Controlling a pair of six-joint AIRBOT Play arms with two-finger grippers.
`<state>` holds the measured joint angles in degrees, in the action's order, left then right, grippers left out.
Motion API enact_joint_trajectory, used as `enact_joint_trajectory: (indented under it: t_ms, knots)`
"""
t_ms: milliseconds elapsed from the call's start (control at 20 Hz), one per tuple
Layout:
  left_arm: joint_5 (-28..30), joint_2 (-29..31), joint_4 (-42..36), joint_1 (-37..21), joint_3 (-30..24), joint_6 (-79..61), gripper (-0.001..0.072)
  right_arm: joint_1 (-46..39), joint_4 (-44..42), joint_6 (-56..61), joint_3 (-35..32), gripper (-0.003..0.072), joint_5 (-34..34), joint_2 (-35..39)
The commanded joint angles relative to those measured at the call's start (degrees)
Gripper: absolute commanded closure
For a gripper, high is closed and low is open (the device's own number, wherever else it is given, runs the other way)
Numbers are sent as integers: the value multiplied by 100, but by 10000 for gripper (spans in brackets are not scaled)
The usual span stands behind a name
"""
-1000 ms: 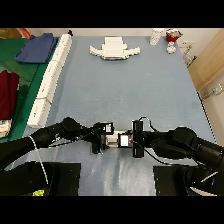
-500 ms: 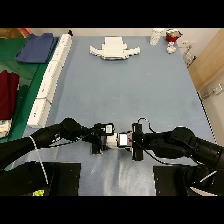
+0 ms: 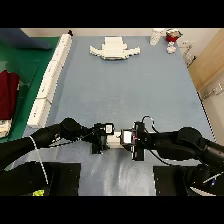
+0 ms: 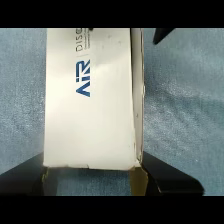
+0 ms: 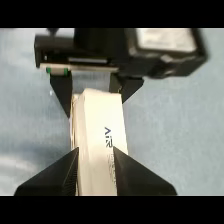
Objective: Fold the box.
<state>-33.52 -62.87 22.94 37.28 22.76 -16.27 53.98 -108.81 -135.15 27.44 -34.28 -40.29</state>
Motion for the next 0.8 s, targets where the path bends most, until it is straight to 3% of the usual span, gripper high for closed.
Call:
enact_joint_trajectory:
  t_ms: [0, 100, 150, 250, 400, 750]
  knots:
    - [4, -2, 0, 2, 4, 2, 347, -59, -809, 863, -103, 345, 435, 520]
    - [4, -2, 0, 2, 4, 2, 347, -87, -1456, 1191, -509, 379, 1325, 765]
    - [4, -2, 0, 2, 4, 2, 347, -63, -1585, 1526, -787, 517, 1860, 855]
    - [4, -2, 0, 2, 2, 2, 347, 90, -1615, 2527, -1294, 667, 2686, 916]
    - [7, -2, 0, 2, 4, 2, 347, 221, -1593, 3646, -1753, 681, 3265, 833]
    - [4, -2, 0, 2, 4, 2, 347, 238, -1547, 3703, -1766, 682, 2876, 186]
